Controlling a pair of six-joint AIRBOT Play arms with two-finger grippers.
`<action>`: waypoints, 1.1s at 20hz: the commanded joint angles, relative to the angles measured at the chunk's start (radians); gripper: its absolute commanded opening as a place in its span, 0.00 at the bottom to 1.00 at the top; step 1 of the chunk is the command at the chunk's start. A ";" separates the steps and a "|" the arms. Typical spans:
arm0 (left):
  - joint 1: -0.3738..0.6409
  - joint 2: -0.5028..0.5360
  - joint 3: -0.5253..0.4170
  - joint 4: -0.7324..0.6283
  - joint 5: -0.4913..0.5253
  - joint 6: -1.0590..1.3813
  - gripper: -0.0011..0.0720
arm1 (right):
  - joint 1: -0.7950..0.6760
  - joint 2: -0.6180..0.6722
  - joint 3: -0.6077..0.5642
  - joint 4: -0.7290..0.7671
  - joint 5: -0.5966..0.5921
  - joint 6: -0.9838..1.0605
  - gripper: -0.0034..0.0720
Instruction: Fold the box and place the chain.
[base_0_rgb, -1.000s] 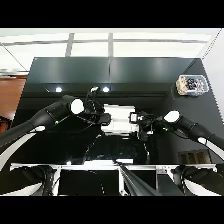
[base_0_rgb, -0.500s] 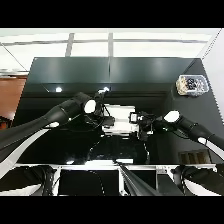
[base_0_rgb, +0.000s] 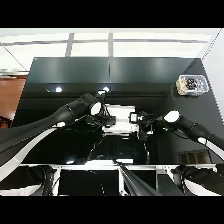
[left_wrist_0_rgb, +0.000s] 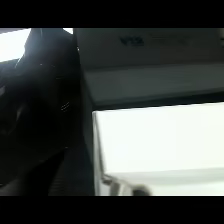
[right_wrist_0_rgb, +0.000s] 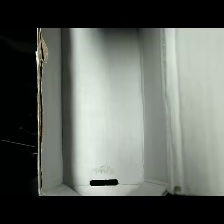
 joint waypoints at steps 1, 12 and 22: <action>-0.011 -0.002 0.003 0.004 0.016 -0.029 0.45 | 0.001 0.000 0.000 0.000 0.000 0.000 0.29; -0.011 -0.002 0.005 0.000 0.025 -0.038 0.64 | 0.001 0.000 0.000 0.000 0.000 0.000 0.29; -0.011 -0.009 0.005 0.005 0.024 -0.069 0.05 | 0.001 0.000 0.000 0.000 0.000 0.000 0.29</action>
